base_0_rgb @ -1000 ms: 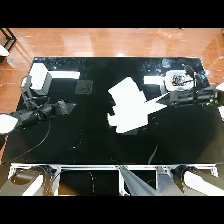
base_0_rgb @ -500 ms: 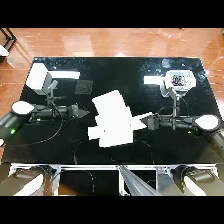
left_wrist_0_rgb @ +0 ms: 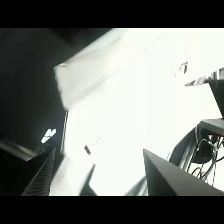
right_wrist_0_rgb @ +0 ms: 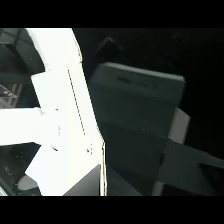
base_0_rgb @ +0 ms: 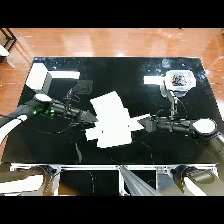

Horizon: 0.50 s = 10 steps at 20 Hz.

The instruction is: Fold the box and place the chain.

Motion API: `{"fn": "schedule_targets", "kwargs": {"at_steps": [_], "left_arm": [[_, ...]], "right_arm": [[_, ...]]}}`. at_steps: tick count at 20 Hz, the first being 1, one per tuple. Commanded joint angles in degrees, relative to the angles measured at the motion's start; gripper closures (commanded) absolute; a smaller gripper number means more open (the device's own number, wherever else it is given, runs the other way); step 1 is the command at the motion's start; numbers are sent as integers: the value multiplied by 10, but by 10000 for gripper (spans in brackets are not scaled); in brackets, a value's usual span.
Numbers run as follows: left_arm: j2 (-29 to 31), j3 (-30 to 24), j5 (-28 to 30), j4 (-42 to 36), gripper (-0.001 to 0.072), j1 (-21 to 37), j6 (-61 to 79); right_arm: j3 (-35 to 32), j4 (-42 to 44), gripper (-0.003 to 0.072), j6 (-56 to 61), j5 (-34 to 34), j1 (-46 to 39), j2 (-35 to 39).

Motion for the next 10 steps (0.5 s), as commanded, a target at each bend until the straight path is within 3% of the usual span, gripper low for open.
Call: {"fn": "schedule_targets", "kwargs": {"at_steps": [1,5,10], "left_arm": [[-50,26,-16,-35,79,-12,75],[-83,50,-26,-39,80,-21,121],[-96,52,-112,-75,81,-29,271]], "right_arm": [[0,3,665,1,-2,1,1],[0,3,665,4,-2,1,1],[0,3,665,4,-3,1,1]]}}
